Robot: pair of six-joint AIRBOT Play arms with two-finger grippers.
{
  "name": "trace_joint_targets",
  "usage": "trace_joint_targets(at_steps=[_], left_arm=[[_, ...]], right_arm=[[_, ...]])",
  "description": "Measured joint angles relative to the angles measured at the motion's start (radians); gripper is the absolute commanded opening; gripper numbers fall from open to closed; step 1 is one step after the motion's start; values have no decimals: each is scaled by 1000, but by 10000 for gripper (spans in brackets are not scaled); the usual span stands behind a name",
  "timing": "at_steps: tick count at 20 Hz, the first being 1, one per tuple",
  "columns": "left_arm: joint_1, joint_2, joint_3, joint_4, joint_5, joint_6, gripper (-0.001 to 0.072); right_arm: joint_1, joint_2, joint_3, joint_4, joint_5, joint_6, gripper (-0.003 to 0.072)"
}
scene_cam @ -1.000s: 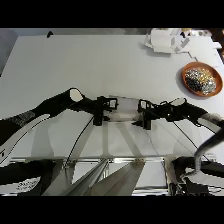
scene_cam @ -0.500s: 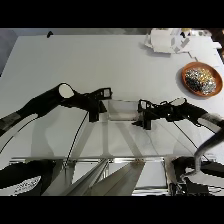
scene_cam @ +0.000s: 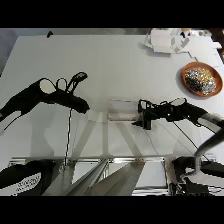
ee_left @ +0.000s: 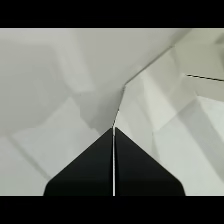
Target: Fold the box and place the chain.
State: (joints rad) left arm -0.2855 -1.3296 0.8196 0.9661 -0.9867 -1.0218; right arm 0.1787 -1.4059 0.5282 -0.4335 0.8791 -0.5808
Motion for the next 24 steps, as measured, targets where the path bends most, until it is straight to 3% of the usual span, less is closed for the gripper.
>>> trace_joint_targets(at_steps=[4,10,13,24], left_arm=[[24,-21,-6,8,-9,-134,1],[78,89,-10,-5,-20,-193,1],[97,95,-26,-8,-33,-220,2],[-29,-107,-46,-182,11,-165,7]], right_arm=[[0,0,0,-1,0,-3,437],[0,0,0,0,0,0,437],[0,0,0,0,0,0,437],[0,0,0,0,0,0,437]])
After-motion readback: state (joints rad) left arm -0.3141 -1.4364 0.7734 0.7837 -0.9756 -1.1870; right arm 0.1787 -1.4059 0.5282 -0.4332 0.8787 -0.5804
